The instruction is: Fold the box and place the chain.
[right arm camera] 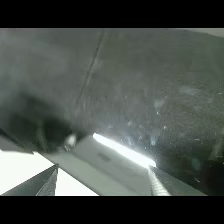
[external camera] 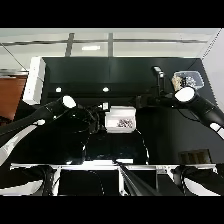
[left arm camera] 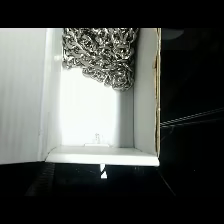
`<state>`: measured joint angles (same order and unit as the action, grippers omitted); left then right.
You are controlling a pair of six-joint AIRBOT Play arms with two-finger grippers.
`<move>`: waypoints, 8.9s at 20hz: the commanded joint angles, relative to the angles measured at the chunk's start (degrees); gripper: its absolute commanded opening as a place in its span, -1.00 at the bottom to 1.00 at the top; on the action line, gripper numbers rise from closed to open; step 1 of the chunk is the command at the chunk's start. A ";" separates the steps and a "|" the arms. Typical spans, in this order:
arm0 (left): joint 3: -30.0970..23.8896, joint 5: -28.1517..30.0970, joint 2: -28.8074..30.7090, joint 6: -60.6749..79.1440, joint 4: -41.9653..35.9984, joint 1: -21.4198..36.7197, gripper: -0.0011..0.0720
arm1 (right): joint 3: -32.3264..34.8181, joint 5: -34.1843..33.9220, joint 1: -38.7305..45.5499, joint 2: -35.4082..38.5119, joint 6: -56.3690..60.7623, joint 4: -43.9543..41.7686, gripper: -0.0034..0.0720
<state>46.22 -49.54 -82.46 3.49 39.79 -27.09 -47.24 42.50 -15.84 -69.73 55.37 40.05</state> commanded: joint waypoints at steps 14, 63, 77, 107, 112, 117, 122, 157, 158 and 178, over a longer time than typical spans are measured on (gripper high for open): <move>0.02 0.04 -0.04 -0.02 0.00 -0.04 -0.01 | -0.63 22.82 -2.84 1.68 -38.27 2.54 0.66; 0.02 0.04 -0.04 -0.02 0.02 -0.07 -0.01 | 1.03 12.52 -7.63 1.90 -33.75 4.63 -0.34; 0.02 0.07 -0.04 0.00 0.02 -0.04 -0.01 | 1.70 12.76 -7.63 1.84 -33.38 4.61 -0.18; 0.02 0.24 -0.04 -0.02 0.02 -0.04 -0.01 | 2.73 28.61 1.31 5.97 -6.34 -3.19 -0.87; 0.02 0.28 -0.04 -0.02 0.02 -0.04 -0.01 | 15.28 17.92 2.01 4.46 -14.40 -28.85 -0.87; 0.02 0.28 -0.04 -0.02 0.00 -0.04 -0.01 | 15.72 8.35 -0.55 1.64 -9.81 -27.71 -0.87; 0.02 0.59 -0.04 -0.02 0.00 -0.04 -0.01 | 15.72 6.38 -1.68 -0.24 -1.57 -17.49 -0.87; 16.46 -2.05 -5.75 -23.47 0.22 -9.90 0.98 | 8.66 17.66 18.91 24.04 11.23 9.51 -0.87; 16.46 -2.69 -6.03 -23.45 0.22 -9.92 0.98 | 8.70 17.64 18.91 24.04 11.21 9.53 -0.87; 16.50 -1.64 -8.31 -18.43 10.82 -16.83 0.98 | 9.90 16.37 18.93 24.04 11.28 9.53 -0.87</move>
<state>62.70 -52.95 -89.86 -16.08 48.60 -42.98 -37.36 58.87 3.07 -45.71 66.61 49.58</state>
